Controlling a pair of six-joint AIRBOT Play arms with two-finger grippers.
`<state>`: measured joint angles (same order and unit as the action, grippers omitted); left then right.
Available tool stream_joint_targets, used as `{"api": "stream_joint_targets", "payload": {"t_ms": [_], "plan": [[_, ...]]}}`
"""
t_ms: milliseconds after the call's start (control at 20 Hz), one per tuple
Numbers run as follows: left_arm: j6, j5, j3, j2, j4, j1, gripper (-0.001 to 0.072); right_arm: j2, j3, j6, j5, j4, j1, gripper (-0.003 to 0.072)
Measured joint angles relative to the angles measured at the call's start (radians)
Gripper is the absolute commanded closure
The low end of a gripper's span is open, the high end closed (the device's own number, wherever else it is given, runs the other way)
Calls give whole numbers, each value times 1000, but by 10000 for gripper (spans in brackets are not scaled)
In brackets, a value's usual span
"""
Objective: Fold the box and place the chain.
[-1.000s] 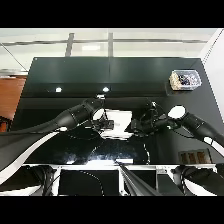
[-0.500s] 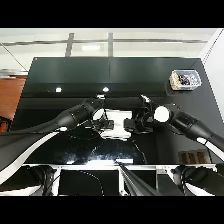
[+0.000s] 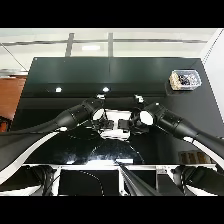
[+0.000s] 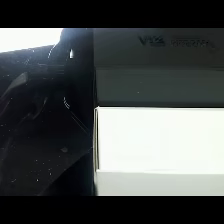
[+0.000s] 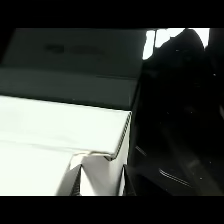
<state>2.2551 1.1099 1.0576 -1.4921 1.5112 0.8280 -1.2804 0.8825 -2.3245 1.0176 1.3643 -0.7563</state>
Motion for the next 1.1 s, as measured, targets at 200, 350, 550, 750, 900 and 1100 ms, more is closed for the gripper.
{"api": "stream_joint_targets", "payload": {"t_ms": [200, 350, 550, 750, 900, 1100], "plan": [[0, -3, 0, 0, -1, 0, 681, -30, 14, -54, 14, 45, -15, 395], [0, -3, 0, 0, -1, 0, 681, -51, 36, -72, 27, 69, -23, 454], [0, -3, 0, 0, -1, 0, 681, -67, 57, -91, 61, 116, -26, 454], [0, -7, 0, 0, -1, 0, 681, -94, 73, -99, 91, 136, -28, 454], [0, -7, 0, 0, -2, 0, 681, -114, 84, -101, 112, 144, -29, 454], [0, -7, 0, 0, -3, 0, 681, -132, 89, -103, 133, 151, -37, 454]]}}
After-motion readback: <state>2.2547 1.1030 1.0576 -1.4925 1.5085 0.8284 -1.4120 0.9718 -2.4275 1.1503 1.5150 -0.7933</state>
